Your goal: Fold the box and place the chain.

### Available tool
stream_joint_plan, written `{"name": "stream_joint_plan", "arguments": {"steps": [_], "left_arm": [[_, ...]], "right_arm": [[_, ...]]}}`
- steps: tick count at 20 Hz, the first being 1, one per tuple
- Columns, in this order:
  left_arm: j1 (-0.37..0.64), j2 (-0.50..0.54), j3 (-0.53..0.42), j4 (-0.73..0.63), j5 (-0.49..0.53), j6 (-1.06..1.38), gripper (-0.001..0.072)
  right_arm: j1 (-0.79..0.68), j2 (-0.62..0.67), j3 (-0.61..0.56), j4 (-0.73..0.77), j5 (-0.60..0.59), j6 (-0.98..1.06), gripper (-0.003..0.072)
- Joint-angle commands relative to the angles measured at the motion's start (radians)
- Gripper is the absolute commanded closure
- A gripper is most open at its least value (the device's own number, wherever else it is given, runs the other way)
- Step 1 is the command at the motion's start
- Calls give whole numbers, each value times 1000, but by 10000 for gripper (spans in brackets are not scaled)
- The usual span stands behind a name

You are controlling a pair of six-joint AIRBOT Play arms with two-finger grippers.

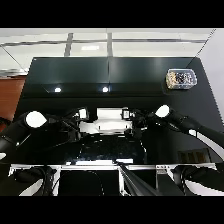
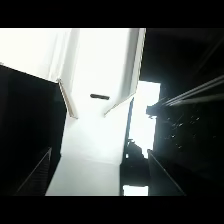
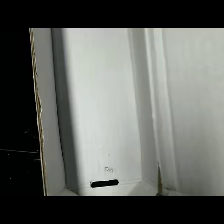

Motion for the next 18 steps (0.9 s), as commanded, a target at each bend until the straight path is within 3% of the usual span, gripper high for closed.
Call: {"name": "stream_joint_plan", "arguments": {"steps": [1, 4, 8, 10, 11, 12, 13, 18], "left_arm": [[-29, -84, 29, -15, 64, 117, -4], [-69, -152, 53, -23, 159, 117, -4], [-110, -206, 69, -30, 138, 116, 34], [-109, -206, 69, -107, 132, 116, 228], [-110, -206, 69, -139, 134, 116, 249], [-109, -206, 69, -156, 134, 116, 365], [-109, -206, 70, -154, 134, 116, 546], [-109, -206, 71, -181, 106, 116, 571]], "right_arm": [[0, 0, 0, 0, 0, 0, 464], [0, 0, 0, 0, 0, 0, 465], [0, 0, 0, 0, 0, 0, 464], [0, 0, 0, 0, 0, 0, 464], [0, 0, 0, 0, 0, 0, 465], [0, 0, 0, 0, 0, 0, 465], [0, 0, 0, 0, 0, 0, 464], [0, 0, 0, 0, 0, 0, 464]]}}
